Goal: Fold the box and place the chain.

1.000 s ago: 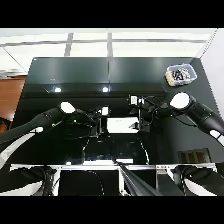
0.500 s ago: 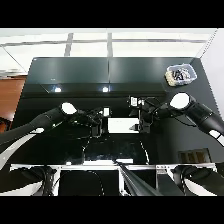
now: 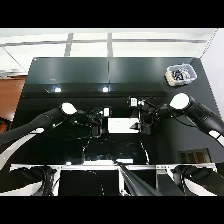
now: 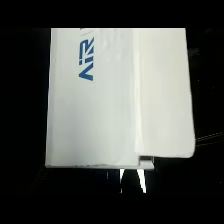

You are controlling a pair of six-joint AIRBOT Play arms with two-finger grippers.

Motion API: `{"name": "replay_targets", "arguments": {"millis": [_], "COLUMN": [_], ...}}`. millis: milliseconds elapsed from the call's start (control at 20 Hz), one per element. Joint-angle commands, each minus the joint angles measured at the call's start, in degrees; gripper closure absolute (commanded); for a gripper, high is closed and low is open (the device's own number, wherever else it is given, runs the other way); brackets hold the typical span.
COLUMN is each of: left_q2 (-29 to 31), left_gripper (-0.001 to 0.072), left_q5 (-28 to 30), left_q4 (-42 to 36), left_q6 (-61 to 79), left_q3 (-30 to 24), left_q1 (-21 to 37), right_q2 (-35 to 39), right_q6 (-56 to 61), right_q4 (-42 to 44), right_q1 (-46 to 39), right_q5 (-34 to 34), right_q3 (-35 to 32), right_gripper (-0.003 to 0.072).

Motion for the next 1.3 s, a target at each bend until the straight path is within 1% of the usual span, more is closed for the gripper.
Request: {"name": "replay_targets", "arguments": {"millis": [0, 50, 250, 300, 350, 600, 700, 750, 800, 1000, 1150, 1250], "left_q2": [-0.04, -0.04, -0.04, -0.04, -0.04, -0.04, -0.04, -0.04, -0.04, -0.04, -0.04, -0.04], "left_gripper": [0.0300, 0.0300, 0.0300, 0.0300, 0.0300, 0.0300, 0.0300, 0.0300, 0.0299, 0.0300, 0.0300, 0.0300], "left_q5": [0.09, 0.09, 0.09, 0.09, 0.09, 0.09, 0.09, 0.09, 0.09, 0.09, 0.09, 0.09], "left_q4": [0.00, 0.00, 0.00, 0.00, 0.00, 0.00, 0.00, 0.00, 0.00, 0.00, 0.00, 0.00], "left_q6": [0.07, 0.09, 0.07, 0.09, 0.07, 0.09, 0.07, 0.07, 0.09, 0.07, 0.07, 0.07], "left_q3": [-0.02, -0.02, -0.02, -0.02, -0.02, -0.02, -0.02, -0.02, -0.02, -0.02, -0.02, -0.02], "left_q1": [-0.02, -0.02, -0.02, -0.02, -0.02, -0.02, -0.02, -0.02, -0.02, -0.02, -0.02, -0.02], "right_q2": [-0.04, -0.04, -0.02, -0.04, -0.02, -0.04, -0.04, -0.04, -0.04, -0.04, -0.04, 0.09], "right_q6": [0.70, 0.74, 1.81, 2.12, 2.14, 2.27, 2.32, 2.47, 2.54, 2.67, 2.80, 4.83], "right_q4": [-0.11, -0.11, -0.09, -0.11, -0.11, -1.07, -1.07, -1.18, -1.16, -1.16, -1.16, -1.07], "right_q1": [0.04, 0.04, 0.02, 0.02, 0.02, 0.04, 0.07, 0.07, 0.07, 0.07, 0.07, 0.02], "right_q5": [-0.11, -0.11, -0.35, -0.44, -0.44, 0.55, 0.66, 0.87, 0.90, 0.92, 0.98, 1.18], "right_q3": [-0.48, -0.48, -0.46, -0.46, -0.46, -0.52, -0.90, -0.94, -0.94, -1.29, -2.78, -2.89], "right_gripper": [0.0392, 0.0447, 0.0450, 0.0463, 0.0562, 0.0557, 0.0516, 0.0515, 0.0415, 0.0419, 0.0419, 0.0419]}}
